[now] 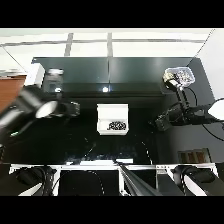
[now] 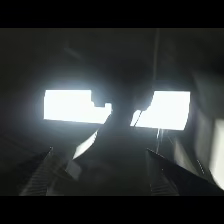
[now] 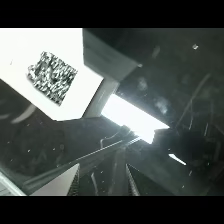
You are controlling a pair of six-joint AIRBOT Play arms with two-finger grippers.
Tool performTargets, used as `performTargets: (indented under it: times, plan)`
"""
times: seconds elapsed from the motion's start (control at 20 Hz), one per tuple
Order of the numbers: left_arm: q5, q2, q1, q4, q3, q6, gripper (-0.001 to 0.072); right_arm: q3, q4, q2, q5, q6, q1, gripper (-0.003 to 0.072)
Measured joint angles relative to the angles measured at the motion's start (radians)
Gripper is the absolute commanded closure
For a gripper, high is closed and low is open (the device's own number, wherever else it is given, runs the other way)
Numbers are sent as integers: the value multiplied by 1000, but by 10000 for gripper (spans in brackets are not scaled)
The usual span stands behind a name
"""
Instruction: Fold the box and place the chain.
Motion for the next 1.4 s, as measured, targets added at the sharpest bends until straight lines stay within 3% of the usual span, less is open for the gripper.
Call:
performTargets:
  times: [0.1, 0.15, 0.3, 0.35, 0.4, 0.55, 0.65, 1.0, 1.4]
  plan:
    - [109, 106, 121, -35, -99, -15, 75, 0, -2, 0, -14, 2, 0, 348]
    - [172, 144, 192, -114, -158, 21, 76, 0, -3, 0, -22, 2, 0, 348]
    - [307, 190, 364, -503, -306, 352, 101, 0, -3, 0, -57, 2, 0, 349]
    - [326, 192, 403, -645, -345, 524, 67, 0, -3, 0, -73, 4, 0, 349]
    - [328, 188, 430, -766, -378, 698, -8, 0, -3, 0, -89, 10, 0, 349]
    - [290, 133, 446, -1093, -457, 1312, -4, 0, -4, 0, -128, 23, 0, 349]
    - [285, 85, 411, -1208, -484, 1648, -4, 0, -5, 0, -149, 29, 1, 349]
    - [364, -99, 272, -1217, -471, 2312, -2, -7, -6, 0, -231, 63, 1, 349]
    - [439, -333, 272, -1308, -360, 2514, -2, -8, -6, 0, -254, 74, 2, 349]
